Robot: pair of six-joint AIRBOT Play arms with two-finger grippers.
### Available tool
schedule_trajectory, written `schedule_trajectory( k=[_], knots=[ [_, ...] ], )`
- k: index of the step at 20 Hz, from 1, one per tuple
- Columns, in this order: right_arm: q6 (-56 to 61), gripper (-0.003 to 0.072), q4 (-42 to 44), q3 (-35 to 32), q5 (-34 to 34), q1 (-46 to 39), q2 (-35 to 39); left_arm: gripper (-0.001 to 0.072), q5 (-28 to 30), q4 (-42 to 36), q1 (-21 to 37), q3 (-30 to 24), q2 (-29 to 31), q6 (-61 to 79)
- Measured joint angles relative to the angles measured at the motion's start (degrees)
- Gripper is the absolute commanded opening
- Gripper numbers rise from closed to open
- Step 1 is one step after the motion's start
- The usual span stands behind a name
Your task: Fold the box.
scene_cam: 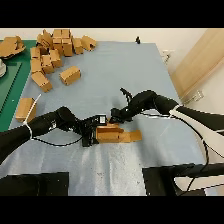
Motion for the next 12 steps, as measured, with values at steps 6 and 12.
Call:
schedule_trajectory(
  k=[6, 12],
  knots=[
    [-0.81, 0.0003, 0.15, -1.44, 1.16, -0.04, -1.44, 0.0214, 0.0, -0.02, 0.0, 0.0, 0.0, 0.0],
    [-1.57, 0.0003, -4.26, 0.31, 1.18, -2.49, 4.96, 0.0214, 0.02, 0.0, 0.0, 0.0, 0.0, 0.02]
  ],
)
